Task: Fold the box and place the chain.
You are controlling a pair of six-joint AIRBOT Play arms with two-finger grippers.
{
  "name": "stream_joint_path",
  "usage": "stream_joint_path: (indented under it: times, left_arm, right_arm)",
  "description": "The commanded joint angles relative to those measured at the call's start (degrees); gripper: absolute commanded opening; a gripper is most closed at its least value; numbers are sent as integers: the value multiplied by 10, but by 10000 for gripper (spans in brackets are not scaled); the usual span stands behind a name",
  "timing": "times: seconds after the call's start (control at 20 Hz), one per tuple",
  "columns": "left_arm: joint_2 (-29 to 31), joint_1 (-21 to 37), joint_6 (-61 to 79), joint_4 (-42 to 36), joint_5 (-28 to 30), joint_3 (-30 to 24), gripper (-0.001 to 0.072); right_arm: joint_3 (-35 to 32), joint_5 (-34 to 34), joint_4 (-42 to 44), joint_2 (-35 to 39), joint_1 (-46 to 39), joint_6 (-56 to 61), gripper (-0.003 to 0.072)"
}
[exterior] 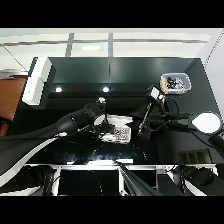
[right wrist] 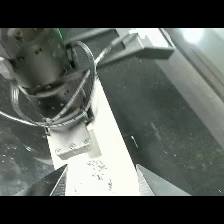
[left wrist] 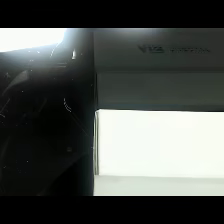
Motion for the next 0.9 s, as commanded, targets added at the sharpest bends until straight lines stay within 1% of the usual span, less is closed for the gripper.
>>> stream_joint_path:
  times: [0.0, 0.15, 0.3, 0.45, 0.65, 0.7, 0.75, 0.8, 0.85]
  left_arm:
    - [0, 0, -12, -1, -5, 9, 30]
    - [0, 0, -36, 14, -6, 33, 29]
    - [-3, 4, -93, 32, -2, 37, 29]
    - [-3, 6, -110, 31, 34, 37, 29]
    - [-5, 8, -109, 33, 40, 37, 31]
    - [-5, 8, -109, 33, 45, 37, 58]
    - [-5, 8, -109, 32, 46, 37, 246]
    - [-4, 8, -108, 31, 44, 37, 465]
    - [0, 8, -96, 31, 40, 37, 566]
  right_arm:
    - [5, 2, -29, 9, -28, 12, 504]
    - [5, 7, -57, 32, -93, 19, 504]
    - [5, 35, -83, 34, -144, 31, 504]
    - [5, 42, -92, 34, -153, 39, 504]
    - [4, 38, -92, 34, -153, 52, 504]
    - [4, 38, -92, 34, -153, 54, 504]
    - [4, 38, -92, 34, -153, 56, 504]
    - [4, 38, -92, 34, -153, 58, 504]
    - [4, 38, -93, 34, -153, 58, 504]
